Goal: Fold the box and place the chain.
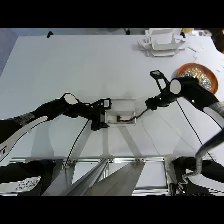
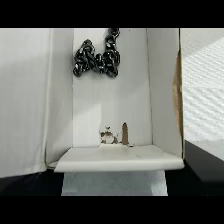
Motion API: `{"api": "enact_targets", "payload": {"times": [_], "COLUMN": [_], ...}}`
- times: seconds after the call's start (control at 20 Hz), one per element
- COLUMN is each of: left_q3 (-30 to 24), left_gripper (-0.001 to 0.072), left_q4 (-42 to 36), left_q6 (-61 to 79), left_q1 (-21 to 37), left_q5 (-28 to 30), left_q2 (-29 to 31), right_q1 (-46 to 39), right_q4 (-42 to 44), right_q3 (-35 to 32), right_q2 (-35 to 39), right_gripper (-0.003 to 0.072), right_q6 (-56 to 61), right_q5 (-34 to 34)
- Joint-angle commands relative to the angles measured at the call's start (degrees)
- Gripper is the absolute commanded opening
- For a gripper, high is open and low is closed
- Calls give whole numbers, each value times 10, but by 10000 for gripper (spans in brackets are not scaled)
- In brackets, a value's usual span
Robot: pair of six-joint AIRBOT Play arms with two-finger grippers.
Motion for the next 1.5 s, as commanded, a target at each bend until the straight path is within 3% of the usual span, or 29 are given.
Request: {"api": "enact_targets", "payload": {"times": [0.0,0.35,0.45,0.65,0.7,0.8,1.05,1.45], "left_q3": [0,0,0,0,0,0,0,0], "left_gripper": [179,179,179,179,179,179,179,179], "left_q4": [0,0,0,0,0,0,0,0], "left_q6": [0,0,0,0,0,0,0,0], "left_q1": [0,0,0,0,0,0,0,0], "left_q5": [5,5,5,5,5,5,5,5], "left_q2": [0,0,0,0,0,0,0,0], "right_q1": [-2,-2,-2,-2,-2,-2,-2,75], "right_q4": [-2,-2,-2,-2,-2,-5,-20,24], "right_q3": [0,-1,-1,-1,-1,-1,-1,-1], "right_q2": [-40,-41,-42,-61,-64,-64,-18,169], "right_gripper": [363,354,289,285,229,12,11,11], "right_q6": [3,12,21,31,31,29,12,-4], "right_q5": [-13,-43,-56,-53,-49,-41,-16,32]}}
